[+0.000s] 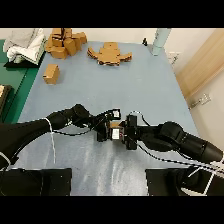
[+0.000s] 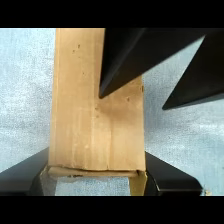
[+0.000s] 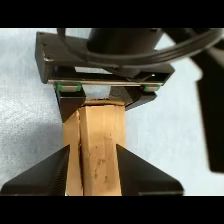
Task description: Fold the box.
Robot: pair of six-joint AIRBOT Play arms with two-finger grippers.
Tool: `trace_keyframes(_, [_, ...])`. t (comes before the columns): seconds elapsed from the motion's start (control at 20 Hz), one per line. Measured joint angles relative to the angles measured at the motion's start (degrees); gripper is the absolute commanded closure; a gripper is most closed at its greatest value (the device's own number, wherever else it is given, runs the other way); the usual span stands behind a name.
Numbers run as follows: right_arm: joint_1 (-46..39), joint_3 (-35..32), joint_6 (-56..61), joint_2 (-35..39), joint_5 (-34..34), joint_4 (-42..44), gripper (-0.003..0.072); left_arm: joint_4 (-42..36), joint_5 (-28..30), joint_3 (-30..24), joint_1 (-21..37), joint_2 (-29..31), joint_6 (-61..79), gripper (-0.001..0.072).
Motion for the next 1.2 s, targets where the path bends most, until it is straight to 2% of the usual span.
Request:
trace_keyframes(0.05, [0.0, 0.0, 0.0, 0.6, 0.0, 0.0, 0.0350, 0.0, 0.0, 0.0, 0.0, 0.0, 0.0, 0.0202])
trace_keyframes(0.1, [0.0, 0.0, 0.0, 1.1, 0.0, 0.0, 0.0544, 0.0, 0.0, 0.0, 0.0, 0.0, 0.0, 0.0202])
trace_keyframes(0.15, [0.0, 0.0, 0.0, 1.6, 0.0, -0.1, 0.0681, 0.0, 0.0, 0.0, 0.0, 0.0, 0.0, 0.0202])
trace_keyframes(1.2, [0.0, 0.0, 1.1, -3.7, -1.9, -0.7, 0.0681, 0.0, 0.0, 0.0, 0.0, 0.0, 0.0, 0.0202])
